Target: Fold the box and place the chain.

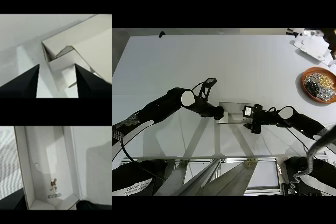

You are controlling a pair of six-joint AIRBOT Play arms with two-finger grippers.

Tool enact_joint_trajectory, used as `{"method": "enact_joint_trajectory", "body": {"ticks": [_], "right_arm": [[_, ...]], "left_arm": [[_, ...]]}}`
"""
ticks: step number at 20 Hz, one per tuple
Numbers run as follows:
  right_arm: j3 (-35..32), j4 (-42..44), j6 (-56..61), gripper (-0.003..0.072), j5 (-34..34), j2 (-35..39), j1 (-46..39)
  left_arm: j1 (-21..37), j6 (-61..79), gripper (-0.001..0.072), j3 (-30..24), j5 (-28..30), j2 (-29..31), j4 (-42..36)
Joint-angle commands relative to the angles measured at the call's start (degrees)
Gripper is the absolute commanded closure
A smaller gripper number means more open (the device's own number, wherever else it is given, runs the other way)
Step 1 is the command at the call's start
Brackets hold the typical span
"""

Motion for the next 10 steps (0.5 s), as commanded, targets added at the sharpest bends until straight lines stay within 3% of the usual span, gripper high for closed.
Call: {"method": "enact_joint_trajectory", "body": {"ticks": [1, 6, 10], "right_arm": [[0.0, 0.0, 0.0, 0.0435, 0.0, 0.0, 0.0], [0.0, 0.0, 0.0, 0.0435, 0.0, 0.0, 0.0], [0.0, 0.0, 0.0, 0.0435, 0.0, 0.0, 0.0]], "left_arm": [[-1.1, -6.3, 0.0222, 2.4, -4.0, -1.4, 3.9], [-4.9, -10.1, 0.0222, 10.2, -7.2, -7.6, 5.3], [-7.3, -15.8, 0.0223, 11.5, -10.1, -8.4, 12.6]]}}
